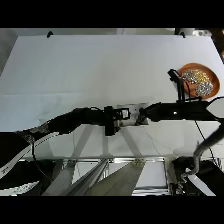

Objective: Fold the box and place the chain.

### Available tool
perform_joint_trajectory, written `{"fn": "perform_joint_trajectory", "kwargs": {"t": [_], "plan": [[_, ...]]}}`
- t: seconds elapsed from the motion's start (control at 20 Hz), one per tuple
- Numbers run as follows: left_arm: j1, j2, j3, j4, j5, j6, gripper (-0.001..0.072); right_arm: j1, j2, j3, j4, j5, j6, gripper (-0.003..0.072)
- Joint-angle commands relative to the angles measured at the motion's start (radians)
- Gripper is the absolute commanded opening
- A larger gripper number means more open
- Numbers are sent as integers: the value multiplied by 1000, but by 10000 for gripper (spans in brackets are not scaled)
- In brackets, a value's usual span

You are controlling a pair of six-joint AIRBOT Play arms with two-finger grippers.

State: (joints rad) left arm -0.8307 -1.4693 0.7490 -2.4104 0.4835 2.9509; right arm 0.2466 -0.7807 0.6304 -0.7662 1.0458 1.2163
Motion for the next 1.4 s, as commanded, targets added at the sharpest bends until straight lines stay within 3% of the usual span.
{"fn": "perform_joint_trajectory", "kwargs": {"t": [0.0, 0.3, 0.75, 0.85, 0.9, 1.2, 1.35], "plan": [[0, -1, 0, 3, -5, 0, 153, 122, -35, 1, -99, -106, 72, 16], [0, 0, 0, 3, -5, 0, 153, 151, -117, -2, -304, -123, 191, 17], [0, 0, 0, 3, -5, 0, 153, 151, -253, -2, -294, -160, 189, 28], [0, 0, 0, 3, -5, 0, 153, 151, -253, -2, -292, -161, 189, 183], [0, 0, 0, 3, -5, 1, 153, 151, -253, -2, -291, -160, 188, 199], [0, 0, 0, 3, -5, 0, 153, 150, -169, -1, -286, -164, 138, 198], [0, 0, 0, 3, -5, 1, 153, 150, -53, -1, -435, -139, 159, 199]]}}
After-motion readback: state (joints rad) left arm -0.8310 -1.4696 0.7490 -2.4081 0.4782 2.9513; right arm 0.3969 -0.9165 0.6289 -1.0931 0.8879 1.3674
